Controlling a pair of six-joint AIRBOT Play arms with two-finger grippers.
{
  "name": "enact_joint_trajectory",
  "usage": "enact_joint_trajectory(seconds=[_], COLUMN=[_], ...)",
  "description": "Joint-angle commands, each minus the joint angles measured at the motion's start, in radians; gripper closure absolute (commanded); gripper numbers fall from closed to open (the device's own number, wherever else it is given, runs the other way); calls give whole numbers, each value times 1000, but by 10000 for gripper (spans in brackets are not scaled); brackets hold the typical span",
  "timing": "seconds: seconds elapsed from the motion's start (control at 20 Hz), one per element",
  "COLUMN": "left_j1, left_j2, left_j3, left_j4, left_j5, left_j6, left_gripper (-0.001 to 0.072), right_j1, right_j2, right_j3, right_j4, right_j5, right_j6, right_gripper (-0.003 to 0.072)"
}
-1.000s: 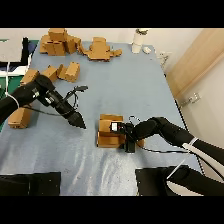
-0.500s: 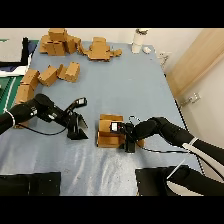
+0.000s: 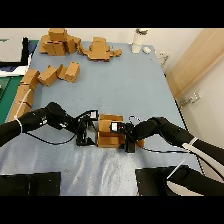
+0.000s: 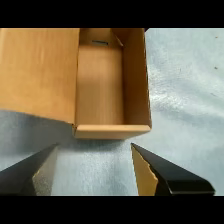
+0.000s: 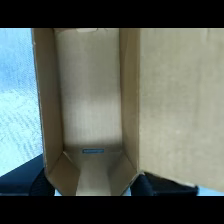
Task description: Fold the box.
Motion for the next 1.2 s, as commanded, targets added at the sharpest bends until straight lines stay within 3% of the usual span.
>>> enact_joint_trajectory(seconds=[0.0,1.15], left_j1=[-40,-80], left_j2=[2,34], left_j3=[-6,-57], left_j4=[-22,-29], left_j5=[64,87], left_j6=[12,11], left_gripper=[4,4], right_j1=[0,0], right_j2=[1,1], right_j3=[0,0], right_j4=[0,0], right_j5=[0,0], right_j6=[0,0], right_gripper=[151,151])
